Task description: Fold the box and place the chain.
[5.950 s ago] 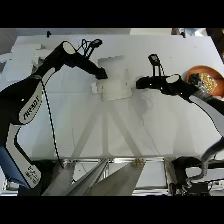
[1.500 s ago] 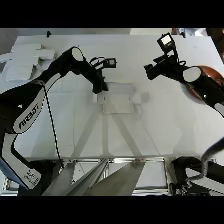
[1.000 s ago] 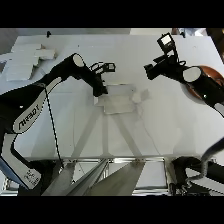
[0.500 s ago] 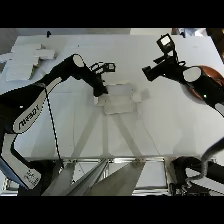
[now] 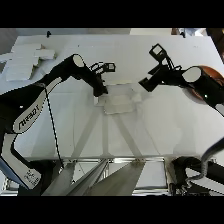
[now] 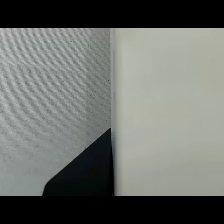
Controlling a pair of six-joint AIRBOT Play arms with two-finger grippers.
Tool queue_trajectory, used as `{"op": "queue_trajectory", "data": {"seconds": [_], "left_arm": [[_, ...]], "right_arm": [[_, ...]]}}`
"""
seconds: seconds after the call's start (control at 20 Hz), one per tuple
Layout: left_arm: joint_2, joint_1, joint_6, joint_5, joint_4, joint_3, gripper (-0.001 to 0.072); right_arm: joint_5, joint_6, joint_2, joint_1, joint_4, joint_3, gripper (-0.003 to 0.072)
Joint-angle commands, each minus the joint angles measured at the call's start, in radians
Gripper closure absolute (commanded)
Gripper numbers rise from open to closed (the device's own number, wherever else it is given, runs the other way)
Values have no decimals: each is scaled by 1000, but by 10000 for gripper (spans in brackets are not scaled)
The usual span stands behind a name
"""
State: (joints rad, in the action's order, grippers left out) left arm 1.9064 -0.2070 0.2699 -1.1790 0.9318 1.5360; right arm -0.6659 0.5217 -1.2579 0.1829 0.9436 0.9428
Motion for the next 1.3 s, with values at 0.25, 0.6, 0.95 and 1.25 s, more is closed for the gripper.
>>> {"op": "queue_trajectory", "data": {"seconds": [0.25, 0.6, 0.95, 1.25], "left_arm": [[1, 0, 0, 0, 0, 0, 693], [1, 0, 0, 0, 1, 0, 693], [1, 0, 0, 0, 1, 0, 693], [1, 0, 0, 0, 1, 0, 693]], "right_arm": [[-529, -644, -1, -56, -157, 0, -2], [-605, -824, -59, -237, -306, -50, -2], [-480, -903, -240, -162, -305, -55, -2], [-336, -949, -295, -99, -309, -66, -2]]}}
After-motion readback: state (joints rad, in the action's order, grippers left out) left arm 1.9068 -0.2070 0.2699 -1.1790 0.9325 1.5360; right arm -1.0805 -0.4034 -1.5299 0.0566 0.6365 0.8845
